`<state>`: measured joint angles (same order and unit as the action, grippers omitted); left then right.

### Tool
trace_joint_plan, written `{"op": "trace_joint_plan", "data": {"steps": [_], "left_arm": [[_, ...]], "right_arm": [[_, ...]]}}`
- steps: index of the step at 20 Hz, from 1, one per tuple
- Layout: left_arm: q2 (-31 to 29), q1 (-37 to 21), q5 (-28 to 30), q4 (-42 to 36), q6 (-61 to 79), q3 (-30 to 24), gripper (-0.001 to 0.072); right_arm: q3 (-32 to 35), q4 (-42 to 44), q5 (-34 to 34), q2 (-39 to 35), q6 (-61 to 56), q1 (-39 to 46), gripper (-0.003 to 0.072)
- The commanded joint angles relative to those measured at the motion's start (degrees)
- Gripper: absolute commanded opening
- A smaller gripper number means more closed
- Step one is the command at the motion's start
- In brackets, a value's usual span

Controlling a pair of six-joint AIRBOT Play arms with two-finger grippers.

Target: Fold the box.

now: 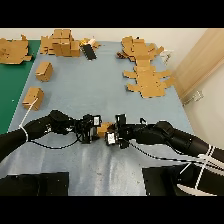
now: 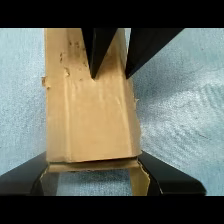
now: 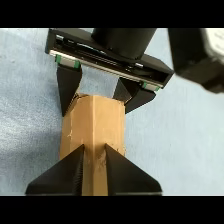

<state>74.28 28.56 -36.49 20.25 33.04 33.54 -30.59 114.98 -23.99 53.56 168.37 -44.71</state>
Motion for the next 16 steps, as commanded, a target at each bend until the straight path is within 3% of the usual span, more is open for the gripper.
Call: {"op": "trace_joint_plan", "data": {"steps": [1, 16], "left_arm": [[0.0, 0.0, 0.0, -0.1, -0.1, 0.0, 0.052], [0.0, 0.0, 0.0, -0.1, -0.1, 0.0, 0.052]], "right_arm": [[0.0, -1.3, -0.5, -0.5, -1.7, 0.0, 0.0157], [0.0, -0.5, 0.6, 0.0, -2.1, -0.1, 0.012]]}}
